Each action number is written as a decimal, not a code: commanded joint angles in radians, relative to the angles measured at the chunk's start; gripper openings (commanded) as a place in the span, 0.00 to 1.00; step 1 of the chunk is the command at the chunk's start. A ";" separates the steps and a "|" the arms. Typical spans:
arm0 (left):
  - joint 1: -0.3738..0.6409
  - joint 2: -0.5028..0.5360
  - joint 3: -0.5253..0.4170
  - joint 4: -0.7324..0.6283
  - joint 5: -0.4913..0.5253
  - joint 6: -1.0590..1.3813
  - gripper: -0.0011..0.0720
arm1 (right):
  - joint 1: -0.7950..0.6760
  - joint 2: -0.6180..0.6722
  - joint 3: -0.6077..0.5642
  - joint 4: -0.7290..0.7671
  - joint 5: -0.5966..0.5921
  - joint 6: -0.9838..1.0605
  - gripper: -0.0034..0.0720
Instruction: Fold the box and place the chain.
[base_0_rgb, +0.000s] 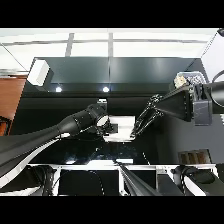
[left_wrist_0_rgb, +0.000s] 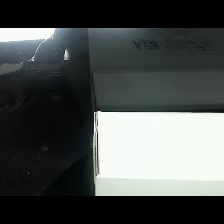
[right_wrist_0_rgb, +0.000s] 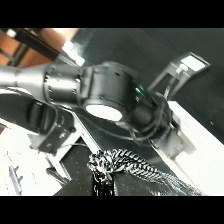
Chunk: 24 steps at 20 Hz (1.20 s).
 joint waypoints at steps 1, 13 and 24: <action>0.001 0.000 0.000 0.000 0.000 0.000 0.05 | 0.040 -0.002 -0.050 -0.026 -0.039 -0.010 0.06; 0.001 0.000 0.000 0.000 0.000 0.000 0.05 | 0.200 -0.105 -0.434 -0.043 -0.375 -0.010 0.06; 0.001 0.000 0.000 0.000 0.000 0.000 0.05 | 0.196 -0.145 -0.435 -0.133 -0.349 -0.021 0.43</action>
